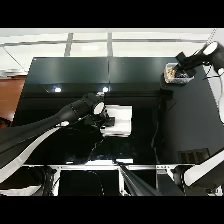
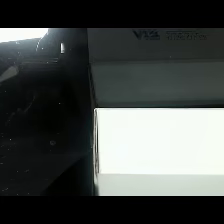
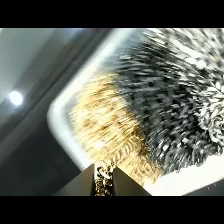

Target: Fold the box and place the chain.

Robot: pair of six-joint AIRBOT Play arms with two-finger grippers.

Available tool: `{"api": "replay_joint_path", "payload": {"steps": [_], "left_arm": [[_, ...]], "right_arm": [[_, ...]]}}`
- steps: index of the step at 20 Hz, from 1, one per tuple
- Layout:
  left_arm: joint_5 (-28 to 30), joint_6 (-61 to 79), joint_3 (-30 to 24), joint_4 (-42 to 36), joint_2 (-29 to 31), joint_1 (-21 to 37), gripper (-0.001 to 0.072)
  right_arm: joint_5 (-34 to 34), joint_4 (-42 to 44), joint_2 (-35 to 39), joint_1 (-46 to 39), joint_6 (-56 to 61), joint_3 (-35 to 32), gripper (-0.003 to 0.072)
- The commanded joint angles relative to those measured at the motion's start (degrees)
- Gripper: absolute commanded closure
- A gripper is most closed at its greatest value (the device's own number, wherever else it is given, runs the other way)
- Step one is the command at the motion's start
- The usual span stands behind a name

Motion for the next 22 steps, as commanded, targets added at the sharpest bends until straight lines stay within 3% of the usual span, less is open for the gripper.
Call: {"api": "replay_joint_path", "payload": {"steps": [1, 5, 11, 22], "left_arm": [[0.0, 0.0, 0.0, 0.0, 0.0, 0.0, 0.0681], [0.0, 0.0, 0.0, 0.0, 0.0, 0.0, 0.0681], [0.0, 0.0, 0.0, 0.0, 0.0, 0.0, 0.0681], [0.0, 0.0, 0.0, 0.0, 0.0, 0.0, 0.0681]], "right_arm": [[2.7, 0.1, 8.8, -0.5, -12.6, 0.0, 0.0673], [1.3, 1.3, 21.8, -0.4, -17.9, 1.5, 0.0676], [4.4, 6.5, 32.4, -0.4, -21.7, 15.4, 0.0677], [7.2, 24.0, 45.9, -0.4, -26.3, 15.8, 0.0677]]}}
